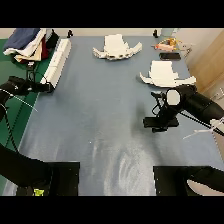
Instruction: Fold the box.
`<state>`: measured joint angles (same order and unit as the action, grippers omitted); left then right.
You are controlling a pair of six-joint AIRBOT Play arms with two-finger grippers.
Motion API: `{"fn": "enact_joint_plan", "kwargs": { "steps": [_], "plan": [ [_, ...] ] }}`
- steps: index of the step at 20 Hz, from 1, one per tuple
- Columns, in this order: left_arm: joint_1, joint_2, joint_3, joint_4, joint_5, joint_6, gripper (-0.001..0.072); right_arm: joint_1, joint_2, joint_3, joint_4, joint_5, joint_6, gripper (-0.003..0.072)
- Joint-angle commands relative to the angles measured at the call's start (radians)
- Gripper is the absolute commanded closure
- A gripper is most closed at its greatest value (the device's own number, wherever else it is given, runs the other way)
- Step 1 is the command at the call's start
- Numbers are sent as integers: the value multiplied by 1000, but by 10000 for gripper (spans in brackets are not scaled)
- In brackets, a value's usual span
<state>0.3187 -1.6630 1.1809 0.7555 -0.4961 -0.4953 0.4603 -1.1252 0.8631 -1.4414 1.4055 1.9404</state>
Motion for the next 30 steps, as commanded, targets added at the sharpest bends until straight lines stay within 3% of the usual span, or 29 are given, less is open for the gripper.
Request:
{"fn": "enact_joint_plan", "kwargs": {
  "steps": [1, 5, 6, 7, 13, 18, 21, 25, 26, 28, 30],
  "plan": [
    [-1, -2, 2, -10, -1, 0, 286, 0, -1, 1, -2, 0, 0, 681],
    [-1, -2, 2, -15, 11, 0, 284, 0, 0, 1, -2, 0, 0, 681],
    [-1, -2, 2, -15, 11, 0, 231, 0, 0, 1, -2, 0, 0, 681],
    [-1, -2, 2, -15, 16, 0, 12, 0, -1, 1, -2, 0, 0, 681],
    [1, 26, 2, 16, -26, -4, 9, 0, 0, 1, -2, 0, 0, 681],
    [1, 143, 2, 283, -185, -209, 9, 0, 0, 1, -2, 0, 0, 681],
    [1, 230, 2, 396, -365, -318, 9, 0, -1, 1, -2, 0, 0, 681],
    [-2, 338, 2, 414, -638, -415, 11, 0, 0, 1, -2, 0, 0, 681],
    [-4, 361, 2, 391, -697, -467, 105, 0, -1, 1, -2, 0, 0, 681],
    [-17, 406, 2, 309, -822, -517, 663, 0, -1, 1, -2, 0, 0, 681],
    [-60, 439, 2, 206, -902, -523, 695, 0, 0, 1, -2, 0, 0, 681]
  ]
}}
